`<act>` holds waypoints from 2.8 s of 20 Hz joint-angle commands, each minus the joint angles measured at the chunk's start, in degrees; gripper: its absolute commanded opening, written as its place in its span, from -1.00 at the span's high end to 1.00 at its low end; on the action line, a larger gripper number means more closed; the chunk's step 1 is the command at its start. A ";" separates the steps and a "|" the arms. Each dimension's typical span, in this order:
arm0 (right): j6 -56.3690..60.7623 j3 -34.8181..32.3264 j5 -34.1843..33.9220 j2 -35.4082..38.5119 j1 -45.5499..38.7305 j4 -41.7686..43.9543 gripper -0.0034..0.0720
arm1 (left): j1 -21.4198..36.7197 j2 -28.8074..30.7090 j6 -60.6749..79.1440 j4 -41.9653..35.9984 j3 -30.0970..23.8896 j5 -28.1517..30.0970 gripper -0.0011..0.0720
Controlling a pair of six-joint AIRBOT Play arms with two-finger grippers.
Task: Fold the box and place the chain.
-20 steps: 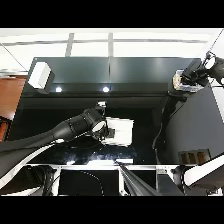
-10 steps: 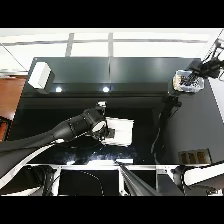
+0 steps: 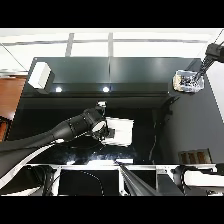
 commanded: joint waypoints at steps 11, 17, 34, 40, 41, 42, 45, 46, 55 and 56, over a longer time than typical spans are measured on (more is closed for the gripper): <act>-10.49 -29.97 17.57 37.90 13.90 18.49 0.81 | 0.02 0.02 0.00 -0.17 0.00 0.04 0.89; -15.52 -40.22 25.38 40.13 24.63 34.99 0.81 | 0.02 0.02 -0.02 -0.20 0.00 0.04 0.89; -13.68 -43.34 6.23 27.23 43.85 33.24 0.80 | 0.02 0.00 0.00 -0.20 0.00 2.21 0.89; -13.68 -46.88 2.19 27.21 43.82 33.11 0.37 | 0.02 0.00 -0.04 0.07 0.00 2.64 0.90; -13.68 -46.86 2.19 27.21 43.76 33.11 0.10 | 0.02 -0.02 -0.26 0.11 0.00 2.62 0.90; -13.68 -46.73 2.78 27.23 43.12 32.92 -0.13 | 0.02 -0.02 -1.20 0.28 0.00 2.43 0.90; -14.12 -45.53 6.78 28.81 37.79 32.02 -0.26 | 0.02 -0.02 -1.68 1.22 0.00 1.36 0.90; -14.12 -45.18 7.63 29.99 35.30 30.88 -0.26 | 0.02 -0.02 -1.68 1.46 0.00 1.22 0.90; -14.60 -45.11 10.97 35.43 19.74 28.55 -0.26 | 0.02 1.20 -3.52 1.57 4.85 -1.25 -0.12; -14.58 -45.11 10.60 35.43 19.74 28.46 -0.26 | 0.00 2.10 0.50 1.55 6.12 -2.03 -0.12</act>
